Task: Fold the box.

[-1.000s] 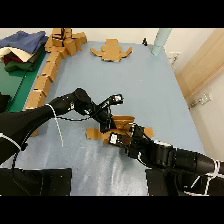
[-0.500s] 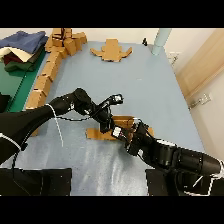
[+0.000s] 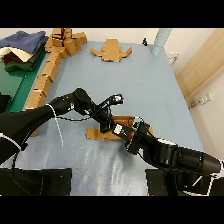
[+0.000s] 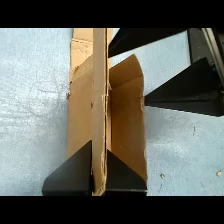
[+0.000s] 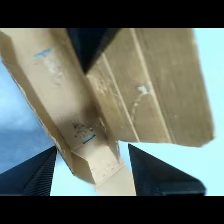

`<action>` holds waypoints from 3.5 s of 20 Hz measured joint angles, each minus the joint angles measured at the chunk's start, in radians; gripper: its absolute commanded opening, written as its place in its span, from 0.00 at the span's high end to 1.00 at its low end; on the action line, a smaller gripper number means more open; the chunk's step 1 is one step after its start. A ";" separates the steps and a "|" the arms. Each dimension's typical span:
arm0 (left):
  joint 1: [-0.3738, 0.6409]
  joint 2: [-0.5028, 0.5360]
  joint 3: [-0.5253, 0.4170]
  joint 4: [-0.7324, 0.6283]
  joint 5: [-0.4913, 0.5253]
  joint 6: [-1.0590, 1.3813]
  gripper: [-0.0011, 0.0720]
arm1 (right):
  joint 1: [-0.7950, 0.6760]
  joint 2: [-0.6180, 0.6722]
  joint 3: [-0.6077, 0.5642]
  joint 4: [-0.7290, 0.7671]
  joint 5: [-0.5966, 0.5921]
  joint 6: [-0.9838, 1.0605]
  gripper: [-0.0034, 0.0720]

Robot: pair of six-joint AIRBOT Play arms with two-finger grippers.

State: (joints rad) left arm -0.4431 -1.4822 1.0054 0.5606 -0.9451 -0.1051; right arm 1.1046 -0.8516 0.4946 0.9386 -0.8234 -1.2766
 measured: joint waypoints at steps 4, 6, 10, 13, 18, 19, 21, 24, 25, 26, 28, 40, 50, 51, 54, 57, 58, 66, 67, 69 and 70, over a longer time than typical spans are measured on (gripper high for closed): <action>0.000 0.000 0.000 0.000 0.000 0.000 0.97 | -0.063 0.029 0.000 0.039 0.024 -0.092 0.00; 0.000 0.000 0.000 0.000 0.000 0.000 0.97 | -0.114 0.047 0.000 0.112 0.040 -0.198 0.00; 0.000 0.000 0.000 0.000 0.000 0.000 0.97 | -0.266 0.061 0.000 0.357 0.088 -0.530 0.00; 0.000 0.000 0.000 0.000 0.000 0.000 0.97 | -0.405 0.056 0.000 0.575 0.119 -0.839 0.00; 0.000 0.000 0.000 0.000 0.000 0.000 0.97 | -0.597 -0.025 0.003 0.954 0.136 -1.321 0.00; 0.000 0.000 0.000 0.000 0.000 0.000 0.97 | -0.618 -0.047 0.005 1.008 0.135 -1.391 0.00; 0.000 0.000 0.000 0.000 0.000 0.000 0.97 | -0.645 -0.095 0.008 1.091 0.128 -1.496 0.00; 0.000 0.000 0.000 0.000 0.000 0.000 0.97 | -0.665 -0.159 0.009 1.160 0.099 -1.577 0.00; 0.000 0.000 0.000 0.000 0.000 0.000 0.97 | -0.667 -0.175 0.010 1.175 0.092 -1.593 0.00; 0.000 0.000 0.000 0.000 0.000 0.000 0.97 | -0.670 -0.185 0.010 1.186 0.090 -1.604 0.00; 0.000 0.000 0.000 0.000 0.000 0.000 0.97 | -0.673 -0.200 0.010 1.201 0.084 -1.619 0.00; 0.000 0.000 0.000 0.000 -0.002 0.000 0.97 | -0.674 -0.212 0.010 1.212 0.081 -1.638 0.00; 0.000 -0.001 0.000 0.000 -0.002 0.001 0.97 | -0.675 -0.213 0.010 1.208 0.107 -1.637 0.00; 0.000 -0.001 0.000 -0.001 0.001 0.002 0.97 | -0.674 -0.213 0.010 1.208 0.107 -1.638 0.00; 0.000 -0.001 0.000 -0.003 -0.002 0.001 0.97 | -0.676 -0.213 0.010 1.204 0.110 -1.638 0.00; 0.000 -0.001 0.002 -0.007 -0.002 -0.012 0.97 | -0.676 -0.213 0.010 1.204 0.110 -1.638 0.00; 0.000 -0.001 0.002 -0.008 -0.004 -0.016 0.97 | -0.676 -0.213 0.010 1.204 0.112 -1.638 0.00; 0.002 0.000 0.003 -0.018 0.042 -0.064 0.97 | -0.676 -0.213 0.010 1.204 0.111 -1.638 0.00; 0.002 0.000 0.003 -0.019 0.046 -0.069 0.97 | -0.676 -0.213 0.010 1.204 0.111 -1.638 0.00; 0.002 0.000 0.003 -0.023 0.053 -0.076 0.97 | -0.676 -0.213 0.010 1.204 0.111 -1.637 0.00; 0.005 0.000 0.003 -0.026 0.056 -0.079 0.97 | -0.676 -0.213 0.010 1.204 0.111 -1.637 0.00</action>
State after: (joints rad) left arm -0.4377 -1.4822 1.0080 0.5343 -0.8890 -0.1837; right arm 0.4286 -1.0645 0.5049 2.1422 -0.7124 -2.9139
